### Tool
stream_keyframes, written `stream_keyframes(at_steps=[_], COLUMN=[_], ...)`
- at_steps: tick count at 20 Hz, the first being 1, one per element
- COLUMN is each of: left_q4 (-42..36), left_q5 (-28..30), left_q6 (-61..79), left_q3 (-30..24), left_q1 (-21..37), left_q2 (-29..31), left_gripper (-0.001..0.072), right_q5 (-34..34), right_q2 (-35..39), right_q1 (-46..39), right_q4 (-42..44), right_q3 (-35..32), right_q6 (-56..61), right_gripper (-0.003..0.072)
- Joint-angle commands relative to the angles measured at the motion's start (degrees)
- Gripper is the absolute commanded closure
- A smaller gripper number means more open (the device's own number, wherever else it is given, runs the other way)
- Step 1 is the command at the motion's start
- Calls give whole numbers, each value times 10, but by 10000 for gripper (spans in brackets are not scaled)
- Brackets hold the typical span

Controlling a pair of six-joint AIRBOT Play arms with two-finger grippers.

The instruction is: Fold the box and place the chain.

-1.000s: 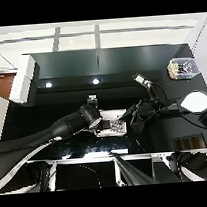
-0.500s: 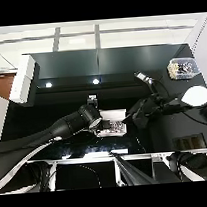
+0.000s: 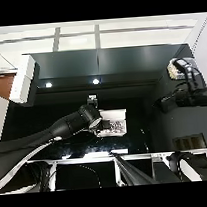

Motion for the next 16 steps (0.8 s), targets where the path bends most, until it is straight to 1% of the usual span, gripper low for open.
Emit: stream_keyframes(at_steps=[1,6,9,11,12,14,15,16], left_q4=[1,7,6,3,4,4,6,7], left_q5=[-3,23,24,14,3,-31,-42,-42], left_q6=[0,0,0,0,0,13,32,54], left_q3=[0,0,0,1,5,24,36,45], left_q1=[0,0,0,0,0,0,-2,-2], left_q2=[0,-1,-1,0,0,2,9,20], left_gripper=[680,680,680,671,556,93,-2,-2], right_q5=[-54,-80,-80,-76,-76,-76,-76,-77], right_q2=[4,4,4,4,4,4,4,4], right_q1=[-43,-43,-43,-43,-43,-43,-43,-43], right_q4=[0,74,76,76,76,76,76,76], right_q3=[-40,-91,-104,-104,-104,-104,-104,-104], right_q6=[13,12,12,12,12,12,12,12], right_gripper=[-1,-1,-1,-1,-1,-1,-1,-1])
